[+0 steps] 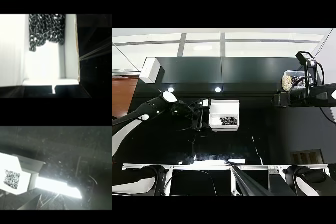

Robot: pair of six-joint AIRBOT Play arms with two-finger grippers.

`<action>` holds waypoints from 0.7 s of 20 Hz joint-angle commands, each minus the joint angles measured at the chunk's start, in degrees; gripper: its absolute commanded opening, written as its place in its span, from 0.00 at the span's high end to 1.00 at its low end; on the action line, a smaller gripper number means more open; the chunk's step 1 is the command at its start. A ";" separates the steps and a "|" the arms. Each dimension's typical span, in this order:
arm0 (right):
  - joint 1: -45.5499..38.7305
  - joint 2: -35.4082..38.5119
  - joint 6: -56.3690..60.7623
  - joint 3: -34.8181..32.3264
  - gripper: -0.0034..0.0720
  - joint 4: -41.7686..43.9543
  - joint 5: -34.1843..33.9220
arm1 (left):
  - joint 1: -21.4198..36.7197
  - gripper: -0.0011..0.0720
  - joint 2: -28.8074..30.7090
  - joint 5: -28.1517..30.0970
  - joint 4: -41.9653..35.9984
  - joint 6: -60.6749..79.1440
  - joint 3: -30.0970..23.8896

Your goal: Fold the box and place the chain.

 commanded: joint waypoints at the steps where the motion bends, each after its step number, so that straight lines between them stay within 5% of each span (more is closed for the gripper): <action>1: 0.00 -0.02 -0.07 -0.04 0.54 -0.04 -0.35 | -1.33 0.07 -0.07 0.37 -0.26 -0.46 0.20; 3: 0.07 -0.31 -0.07 -0.90 0.54 0.24 -1.75 | -2.03 0.22 -0.07 0.59 -0.20 -0.44 0.20; 6: 2.95 -2.91 -0.85 -2.43 0.52 0.61 -6.67 | -2.60 0.22 -0.07 1.03 0.22 -0.46 0.20; 7: 4.09 -4.79 -0.85 -2.43 0.14 2.19 -9.88 | -2.60 0.22 -0.07 1.09 0.17 -0.46 0.20; 8: 4.92 -7.08 -1.77 -2.34 0.00 5.25 -13.99 | -2.60 0.22 -0.07 1.14 0.15 -0.46 0.20; 11: 6.14 -16.02 -9.75 -0.15 0.00 15.43 -22.82 | -2.60 0.22 -0.07 1.14 0.15 -0.46 0.20; 14: 8.15 -23.56 -26.75 1.97 0.00 21.24 -22.38 | -2.60 0.22 -0.07 1.18 0.15 -0.46 0.20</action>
